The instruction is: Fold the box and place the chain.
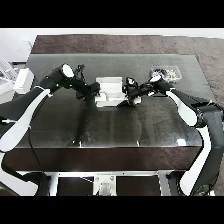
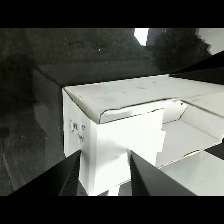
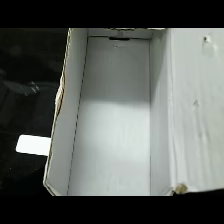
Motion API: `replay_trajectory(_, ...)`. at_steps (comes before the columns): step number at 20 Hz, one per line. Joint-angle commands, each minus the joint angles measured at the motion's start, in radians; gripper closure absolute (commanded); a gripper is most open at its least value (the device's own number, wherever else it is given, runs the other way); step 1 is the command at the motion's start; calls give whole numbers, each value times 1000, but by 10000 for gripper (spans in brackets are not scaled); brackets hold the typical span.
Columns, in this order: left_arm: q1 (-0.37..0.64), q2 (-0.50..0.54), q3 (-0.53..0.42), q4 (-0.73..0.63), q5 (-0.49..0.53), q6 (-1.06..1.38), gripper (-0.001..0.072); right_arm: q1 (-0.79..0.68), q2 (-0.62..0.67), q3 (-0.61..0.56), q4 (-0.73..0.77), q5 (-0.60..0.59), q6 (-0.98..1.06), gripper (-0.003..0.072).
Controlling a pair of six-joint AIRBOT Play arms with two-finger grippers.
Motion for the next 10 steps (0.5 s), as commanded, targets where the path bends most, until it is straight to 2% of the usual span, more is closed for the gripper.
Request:
replay_trajectory(1,-12,-1,2,21,6,-26,350,0,0,0,0,0,0,100)
replay_trajectory(5,-18,-11,3,30,12,-32,351,0,0,0,0,0,0,100)
replay_trajectory(10,-33,-68,100,91,-66,-71,351,0,0,0,0,0,0,101)
